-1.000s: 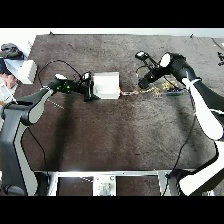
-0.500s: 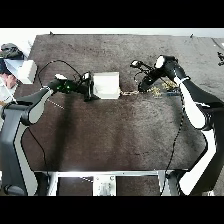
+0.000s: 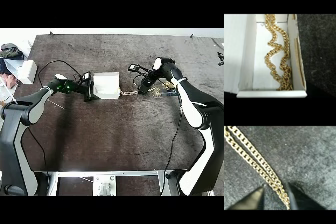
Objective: Fold the box and place the chain.
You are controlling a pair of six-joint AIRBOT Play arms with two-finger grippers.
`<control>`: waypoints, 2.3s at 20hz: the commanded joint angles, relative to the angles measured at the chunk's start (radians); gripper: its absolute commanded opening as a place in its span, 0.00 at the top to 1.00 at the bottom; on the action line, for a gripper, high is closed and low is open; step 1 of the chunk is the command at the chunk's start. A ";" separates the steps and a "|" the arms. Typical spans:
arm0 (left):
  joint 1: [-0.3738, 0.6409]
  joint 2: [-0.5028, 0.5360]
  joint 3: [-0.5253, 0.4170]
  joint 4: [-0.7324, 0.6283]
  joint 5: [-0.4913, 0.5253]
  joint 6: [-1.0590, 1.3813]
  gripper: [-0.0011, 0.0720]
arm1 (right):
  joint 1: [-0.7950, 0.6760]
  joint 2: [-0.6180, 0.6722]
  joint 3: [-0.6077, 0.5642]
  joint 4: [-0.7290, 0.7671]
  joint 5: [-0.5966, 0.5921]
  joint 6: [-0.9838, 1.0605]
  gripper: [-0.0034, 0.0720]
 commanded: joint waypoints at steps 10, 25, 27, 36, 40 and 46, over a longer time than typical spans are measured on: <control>0.000 0.000 0.000 0.000 0.000 0.000 0.51 | 0.019 0.007 0.001 -0.047 0.002 -0.069 0.97; 0.000 0.000 0.000 0.000 0.000 0.000 0.51 | 0.256 0.392 0.001 0.112 -0.185 -0.065 0.98; 0.000 0.000 0.000 0.000 0.000 0.000 0.51 | 0.303 0.396 0.001 0.111 -0.261 -0.066 0.98; 0.000 0.000 0.000 0.000 0.000 0.000 0.51 | 0.383 0.336 0.000 0.083 -0.343 -0.021 0.98; 0.000 0.000 0.000 0.000 0.000 0.000 0.51 | 0.380 0.286 0.000 -0.039 -0.232 0.076 0.61; 0.000 0.000 0.000 0.000 0.000 0.000 0.51 | 0.226 0.278 -0.010 -0.047 -0.032 0.086 0.58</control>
